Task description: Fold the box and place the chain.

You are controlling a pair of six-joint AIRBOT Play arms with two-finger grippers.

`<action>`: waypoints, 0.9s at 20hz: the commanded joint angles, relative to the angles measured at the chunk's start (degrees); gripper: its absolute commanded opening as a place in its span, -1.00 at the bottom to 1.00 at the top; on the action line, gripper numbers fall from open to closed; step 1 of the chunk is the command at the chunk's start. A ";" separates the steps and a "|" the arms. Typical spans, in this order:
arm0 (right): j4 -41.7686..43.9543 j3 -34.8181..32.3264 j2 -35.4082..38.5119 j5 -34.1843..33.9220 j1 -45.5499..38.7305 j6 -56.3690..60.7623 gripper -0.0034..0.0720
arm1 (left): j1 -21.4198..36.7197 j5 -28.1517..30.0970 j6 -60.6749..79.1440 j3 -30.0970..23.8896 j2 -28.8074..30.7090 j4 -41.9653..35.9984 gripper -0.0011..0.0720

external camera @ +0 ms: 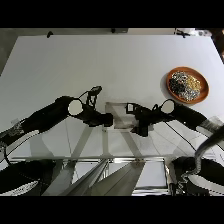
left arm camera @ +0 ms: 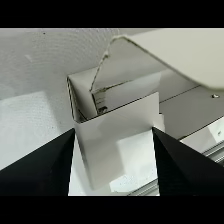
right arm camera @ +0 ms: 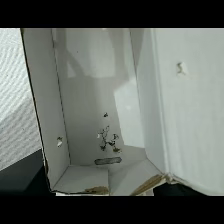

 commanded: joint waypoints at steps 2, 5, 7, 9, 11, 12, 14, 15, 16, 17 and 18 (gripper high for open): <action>0.02 -0.02 0.04 0.02 0.04 0.02 0.45 | -0.02 2.69 -2.51 0.02 -0.17 0.50 0.40; 0.02 0.00 0.04 0.02 0.04 0.02 0.45 | -0.02 3.04 -2.78 0.02 -0.24 0.52 0.36; 0.02 -0.02 0.04 0.02 0.04 0.02 0.45 | -0.02 3.10 -2.78 0.02 -0.59 0.55 0.30; 0.02 -0.02 0.04 0.02 0.04 0.02 0.45 | -0.02 3.19 -2.75 0.02 -0.79 0.48 0.30; 0.02 -0.02 0.04 0.02 0.04 0.02 0.45 | 0.00 1.90 -1.66 0.94 -0.70 0.79 0.31; 0.02 -0.02 0.04 0.02 0.04 0.02 0.45 | 0.00 0.00 0.15 2.12 -0.70 1.49 0.39; 0.02 -0.02 0.04 0.02 0.04 0.02 0.45 | 0.02 -4.17 2.71 4.22 -0.70 2.08 0.43; 0.02 -0.02 0.04 0.00 0.04 0.02 0.45 | 0.04 -5.88 2.84 4.61 -0.70 2.01 0.44; 0.04 -0.02 0.04 0.02 0.04 0.02 0.45 | 0.02 -7.34 2.84 4.61 -0.74 1.99 0.44; 0.02 -0.02 0.04 0.02 0.04 0.00 0.45 | 0.02 -8.76 2.91 4.61 -0.85 2.03 0.44; 0.02 0.00 0.04 0.02 0.04 0.02 0.45 | 0.00 -9.16 3.06 4.61 -0.87 2.01 0.44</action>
